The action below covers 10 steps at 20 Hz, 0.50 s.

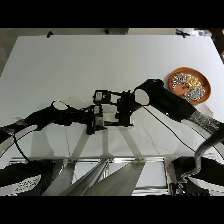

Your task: Fold the box and place the chain.

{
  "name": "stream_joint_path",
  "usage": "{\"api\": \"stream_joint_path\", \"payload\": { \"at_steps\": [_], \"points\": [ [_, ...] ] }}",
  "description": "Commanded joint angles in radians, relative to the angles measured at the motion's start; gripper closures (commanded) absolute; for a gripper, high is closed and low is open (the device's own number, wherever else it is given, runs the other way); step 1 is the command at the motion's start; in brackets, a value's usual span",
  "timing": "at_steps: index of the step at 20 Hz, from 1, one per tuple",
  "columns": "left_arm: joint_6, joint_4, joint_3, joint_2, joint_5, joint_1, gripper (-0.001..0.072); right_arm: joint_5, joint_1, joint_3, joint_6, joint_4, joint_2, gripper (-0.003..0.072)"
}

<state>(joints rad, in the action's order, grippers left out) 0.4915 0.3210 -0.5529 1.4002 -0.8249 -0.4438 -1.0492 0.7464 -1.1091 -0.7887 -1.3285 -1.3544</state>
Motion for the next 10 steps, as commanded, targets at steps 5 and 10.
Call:
{"api": "stream_joint_path", "payload": {
  "at_steps": [5,10],
  "points": [
    [0.001,0.002,0.000,0.000,-0.002,0.000,0.0440,-0.019,0.000,0.010,0.000,-0.009,-0.029,0.0400],
    [0.002,0.002,0.000,0.000,-0.002,0.000,0.0440,-0.075,0.000,0.015,0.000,0.001,-0.029,0.0399]
  ]
}}
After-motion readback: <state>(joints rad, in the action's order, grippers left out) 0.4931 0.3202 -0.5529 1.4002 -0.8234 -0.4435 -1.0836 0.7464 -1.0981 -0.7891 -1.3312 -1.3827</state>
